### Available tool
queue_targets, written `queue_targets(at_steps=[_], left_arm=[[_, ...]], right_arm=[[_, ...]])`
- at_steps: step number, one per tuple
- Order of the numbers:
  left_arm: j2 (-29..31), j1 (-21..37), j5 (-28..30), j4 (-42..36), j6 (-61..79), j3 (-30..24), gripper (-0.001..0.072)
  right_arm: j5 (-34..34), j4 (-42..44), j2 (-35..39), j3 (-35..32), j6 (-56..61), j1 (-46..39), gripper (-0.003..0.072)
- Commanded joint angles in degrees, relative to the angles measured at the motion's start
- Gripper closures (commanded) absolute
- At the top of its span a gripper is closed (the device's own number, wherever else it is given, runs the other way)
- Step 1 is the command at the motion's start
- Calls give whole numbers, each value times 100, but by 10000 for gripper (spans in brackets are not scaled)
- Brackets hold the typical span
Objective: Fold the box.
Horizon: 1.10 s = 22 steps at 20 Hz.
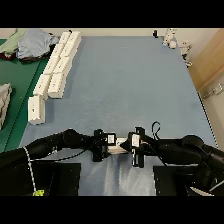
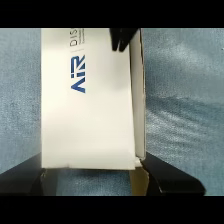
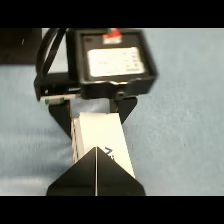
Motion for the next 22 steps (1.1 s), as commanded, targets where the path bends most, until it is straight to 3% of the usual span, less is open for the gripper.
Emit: queue_targets(at_steps=[1, 4, 7, 22], left_arm=[[-4, 2, 0, 0, 0, -2, 188], [-4, 0, 0, 0, 0, -2, 189], [-4, 0, 0, 0, 0, -2, 189], [-4, 0, 0, 0, 0, -2, 188]], right_arm=[[1318, 1073, 299, -577, 710, 103, 682], [2361, 1043, 310, -1108, 1340, 592, 681], [2758, 1040, 310, -1394, 1613, 962, 680], [2811, 1025, -173, -1591, 1779, 1010, 668]])
